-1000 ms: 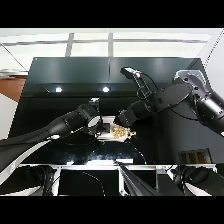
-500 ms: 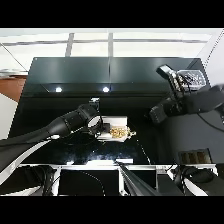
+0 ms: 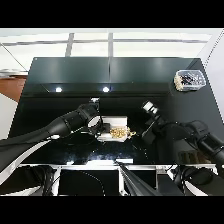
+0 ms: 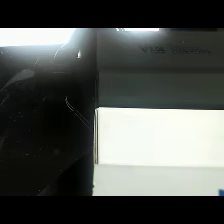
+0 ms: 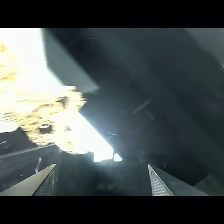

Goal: Fold the box and place the chain.

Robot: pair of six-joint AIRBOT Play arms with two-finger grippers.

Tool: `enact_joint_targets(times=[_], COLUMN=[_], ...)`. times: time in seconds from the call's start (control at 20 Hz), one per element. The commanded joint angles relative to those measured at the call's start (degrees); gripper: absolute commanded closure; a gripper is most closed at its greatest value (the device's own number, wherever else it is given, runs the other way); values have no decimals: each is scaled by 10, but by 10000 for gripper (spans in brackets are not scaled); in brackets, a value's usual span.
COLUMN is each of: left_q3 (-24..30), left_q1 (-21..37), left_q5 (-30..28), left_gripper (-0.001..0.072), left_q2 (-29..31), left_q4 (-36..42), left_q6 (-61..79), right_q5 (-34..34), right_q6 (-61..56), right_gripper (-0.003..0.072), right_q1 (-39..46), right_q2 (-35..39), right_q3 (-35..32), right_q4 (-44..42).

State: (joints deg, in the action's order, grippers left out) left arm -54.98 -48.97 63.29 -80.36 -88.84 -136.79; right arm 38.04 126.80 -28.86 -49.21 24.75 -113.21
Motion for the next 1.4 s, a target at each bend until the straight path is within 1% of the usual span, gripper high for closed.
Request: enact_joint_targets(times=[0.0,0.15,0.25,0.55,0.65,0.7,0.75,0.85,0.9,1.0,1.1,1.25,1.35], left_q3=[0,0,0,0,0,0,0,0,0,0,0,0,0], left_q1=[0,0,0,0,0,0,0,0,0,0,0,0,0], left_q5=[0,0,0,0,0,0,0,0,0,1,3,3,3], left_gripper=[681,681,681,681,681,681,681,681,681,681,681,681,681], left_q2=[0,0,0,0,0,0,0,0,0,0,0,0,0], left_q4=[0,0,0,0,0,0,0,0,0,0,0,0,-1], left_q6=[0,0,0,0,0,0,0,0,0,0,0,0,0], right_q5=[-59,-70,-72,-101,-99,-95,-90,-77,-67,-39,-8,57,107], right_q6=[133,217,249,259,258,257,249,236,232,202,148,69,38], right_gripper=[-19,-13,-12,-12,-10,103,295,602,666,662,662,663,663], right_q1=[-56,-63,-63,-63,-63,-63,-63,-63,-63,-62,-61,-42,-14], right_q2=[-31,-60,-75,-106,-108,-108,-108,-108,-107,-103,-90,-58,-35], right_q3=[-23,-23,-23,-23,-23,-22,-22,-20,-16,1,23,73,112], right_q4=[-61,-111,-113,-113,-118,-120,-120,-119,-118,-103,-69,-12,-12])
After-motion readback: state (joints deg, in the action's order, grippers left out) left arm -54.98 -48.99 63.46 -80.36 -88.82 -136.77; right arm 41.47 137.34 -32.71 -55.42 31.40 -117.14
